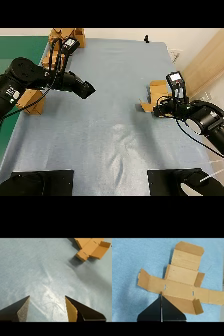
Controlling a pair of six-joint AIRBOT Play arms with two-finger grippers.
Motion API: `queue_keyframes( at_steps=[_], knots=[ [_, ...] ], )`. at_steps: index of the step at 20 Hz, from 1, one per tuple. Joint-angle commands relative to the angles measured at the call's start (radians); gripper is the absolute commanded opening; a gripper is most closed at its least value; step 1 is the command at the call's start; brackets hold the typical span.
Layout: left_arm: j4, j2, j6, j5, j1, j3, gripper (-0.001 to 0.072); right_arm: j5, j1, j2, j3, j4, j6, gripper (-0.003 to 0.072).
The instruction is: Fold the box.
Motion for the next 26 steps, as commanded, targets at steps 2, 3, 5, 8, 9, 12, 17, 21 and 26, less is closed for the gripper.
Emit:
queue_keyframes(
  at_steps=[2,3,5,8,9,12,17,21,26],
  knots=[
    [0.000,0.000,0.000,0.000,0.000,0.000,0.0687,0.003,0.000,0.000,0.000,0.001,0.001,0.0009],
    [0.000,0.000,0.000,0.000,0.000,0.000,0.0687,0.003,0.000,0.000,0.000,0.005,0.001,0.0008],
    [0.000,0.000,0.000,0.000,0.000,0.000,0.0687,0.003,0.000,0.000,0.000,0.039,0.001,0.0009],
    [0.000,0.000,0.000,0.000,0.000,0.000,0.0687,0.003,0.000,0.000,0.000,0.082,0.000,0.0009],
    [0.000,0.000,0.000,0.000,0.000,0.000,0.0688,0.003,0.000,0.000,0.000,0.095,0.001,0.0009],
    [0.000,0.000,0.000,0.000,0.000,0.000,0.0687,0.053,0.000,0.000,0.000,0.220,0.001,0.0009],
    [-0.099,-0.003,0.000,0.044,0.000,0.000,0.0687,0.183,0.000,0.000,0.040,0.447,0.021,0.0010],
    [-0.221,-0.003,0.000,0.041,0.000,0.000,0.0687,0.423,-0.017,0.000,0.222,0.488,0.069,0.0407],
    [-0.254,-0.003,0.002,0.072,0.000,0.000,0.0687,0.609,-0.383,0.000,0.465,0.226,-0.056,0.0596]
  ],
)
